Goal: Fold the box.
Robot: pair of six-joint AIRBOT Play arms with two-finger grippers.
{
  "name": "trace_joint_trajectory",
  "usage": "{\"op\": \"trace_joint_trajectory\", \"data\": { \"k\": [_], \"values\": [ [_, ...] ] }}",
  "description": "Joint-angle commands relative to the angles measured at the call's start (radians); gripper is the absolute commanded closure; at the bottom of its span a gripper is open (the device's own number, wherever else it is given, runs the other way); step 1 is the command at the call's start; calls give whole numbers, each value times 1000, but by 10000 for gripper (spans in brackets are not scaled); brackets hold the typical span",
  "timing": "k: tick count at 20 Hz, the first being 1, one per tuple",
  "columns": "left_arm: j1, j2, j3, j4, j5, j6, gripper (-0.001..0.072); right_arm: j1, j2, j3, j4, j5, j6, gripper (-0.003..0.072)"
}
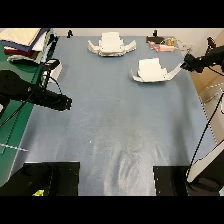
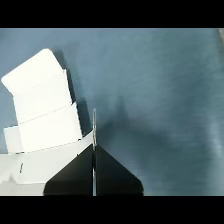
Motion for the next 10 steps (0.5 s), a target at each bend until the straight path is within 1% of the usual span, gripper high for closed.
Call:
{"op": "trace_joint_trajectory", "data": {
  "k": [1, 3, 5, 8, 10],
  "values": [
    [0, 0, 0, 0, 0, 0, 695, 50, 128, -140, 24, -89, -10, 689],
    [0, 1, 0, 0, 0, 0, 695, 94, 245, -296, 23, -54, -10, 689],
    [1, 1, 0, 0, 0, 0, 695, 135, 379, -474, 22, 11, -6, 689],
    [0, 1, 0, 0, 0, 0, 695, 193, 603, -765, 18, 106, 25, 689],
    [0, 1, 0, 0, 0, 0, 695, 241, 756, -958, 4, 142, 71, 688]
  ]
}}
